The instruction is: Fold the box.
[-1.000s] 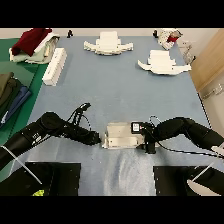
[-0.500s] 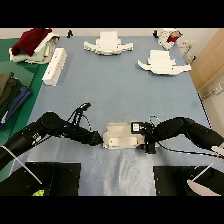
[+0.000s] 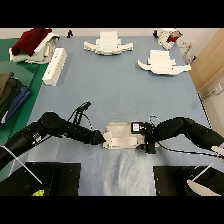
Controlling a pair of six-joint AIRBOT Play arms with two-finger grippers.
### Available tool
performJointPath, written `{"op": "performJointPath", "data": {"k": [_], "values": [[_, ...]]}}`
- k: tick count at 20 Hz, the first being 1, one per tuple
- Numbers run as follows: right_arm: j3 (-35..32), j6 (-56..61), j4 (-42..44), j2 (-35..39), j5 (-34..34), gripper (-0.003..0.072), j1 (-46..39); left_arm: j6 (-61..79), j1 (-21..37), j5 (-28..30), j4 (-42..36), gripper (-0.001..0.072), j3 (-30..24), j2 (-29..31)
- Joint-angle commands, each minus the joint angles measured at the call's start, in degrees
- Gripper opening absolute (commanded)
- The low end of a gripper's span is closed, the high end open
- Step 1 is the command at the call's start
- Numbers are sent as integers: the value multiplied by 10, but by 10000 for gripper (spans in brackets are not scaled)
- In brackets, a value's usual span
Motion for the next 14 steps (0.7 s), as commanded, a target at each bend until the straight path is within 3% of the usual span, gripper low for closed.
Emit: {"op": "performJointPath", "data": {"k": [1,6,14], "values": [[0,0,0,0,0,512,0,-78,-39,51,30,305,1,0],[0,0,0,0,0,512,0,-275,-142,103,180,305,52,-6],[0,0,0,0,0,512,0,-537,-244,52,352,304,146,-114]]}}
